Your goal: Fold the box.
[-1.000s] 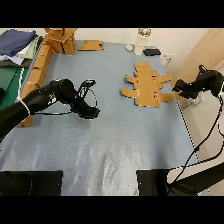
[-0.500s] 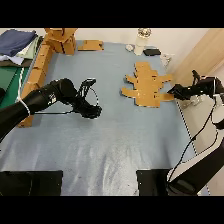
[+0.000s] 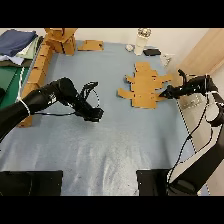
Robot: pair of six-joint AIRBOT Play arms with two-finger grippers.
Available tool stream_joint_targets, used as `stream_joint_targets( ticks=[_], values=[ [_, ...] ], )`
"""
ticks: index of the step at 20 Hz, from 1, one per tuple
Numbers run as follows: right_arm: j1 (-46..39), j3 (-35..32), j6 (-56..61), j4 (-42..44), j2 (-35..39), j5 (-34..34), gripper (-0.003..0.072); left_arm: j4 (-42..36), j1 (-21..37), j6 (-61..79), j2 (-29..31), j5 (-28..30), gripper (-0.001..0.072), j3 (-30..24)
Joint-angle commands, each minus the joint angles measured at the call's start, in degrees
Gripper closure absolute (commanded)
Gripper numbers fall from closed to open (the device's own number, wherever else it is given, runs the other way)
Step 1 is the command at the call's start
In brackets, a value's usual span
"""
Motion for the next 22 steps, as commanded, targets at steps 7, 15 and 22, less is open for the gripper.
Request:
stream_joint_targets(
  ticks=[7,15,22],
  values=[
    [8.3,-24.1,3.1,7.2,14.3,-2.2,0.0686,-4.3,0.3,11.9,0.6,-3.5,0.024,0.9],
    [22.9,-75.0,-6.8,21.2,49.1,16.3,0.0686,-16.6,15.0,21.3,0.5,-11.5,0.0241,-2.2],
    [33.9,-84.0,-5.1,21.4,73.9,21.7,0.0686,-16.5,25.7,22.8,-4.9,-11.8,0.024,-11.4]
  ],
)
